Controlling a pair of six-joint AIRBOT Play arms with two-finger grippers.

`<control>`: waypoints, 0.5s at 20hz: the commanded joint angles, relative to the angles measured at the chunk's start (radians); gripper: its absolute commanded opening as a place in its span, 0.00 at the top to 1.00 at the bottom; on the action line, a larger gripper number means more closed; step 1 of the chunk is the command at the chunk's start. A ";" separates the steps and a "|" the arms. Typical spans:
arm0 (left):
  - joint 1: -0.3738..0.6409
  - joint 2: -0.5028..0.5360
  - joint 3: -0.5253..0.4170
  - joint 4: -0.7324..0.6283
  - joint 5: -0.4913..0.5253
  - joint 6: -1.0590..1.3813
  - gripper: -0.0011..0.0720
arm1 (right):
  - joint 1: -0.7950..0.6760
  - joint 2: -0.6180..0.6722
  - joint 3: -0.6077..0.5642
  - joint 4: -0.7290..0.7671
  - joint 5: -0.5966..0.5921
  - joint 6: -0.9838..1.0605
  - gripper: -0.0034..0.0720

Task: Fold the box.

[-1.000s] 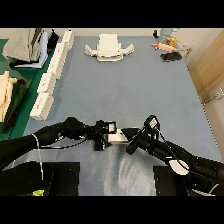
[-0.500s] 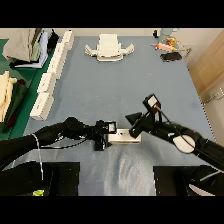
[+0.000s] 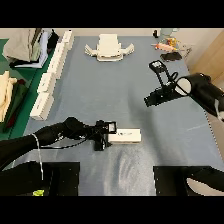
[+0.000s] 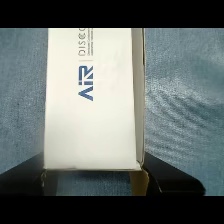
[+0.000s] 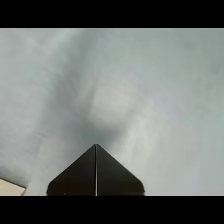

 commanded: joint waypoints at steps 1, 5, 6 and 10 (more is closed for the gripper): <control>0.000 0.000 0.000 0.000 0.001 0.000 0.29 | -0.027 -0.150 0.091 -0.103 0.243 0.180 0.95; 0.000 0.000 0.000 -0.002 0.000 -0.001 0.29 | -0.027 -0.185 0.091 -0.098 0.248 0.233 0.95; 0.000 0.000 0.000 -0.007 0.000 -0.007 0.29 | -0.027 -0.183 0.091 -0.097 0.248 0.233 0.95; 0.015 0.016 0.030 0.000 0.005 -0.173 0.29 | -0.027 -0.183 0.091 -0.097 0.248 0.232 0.95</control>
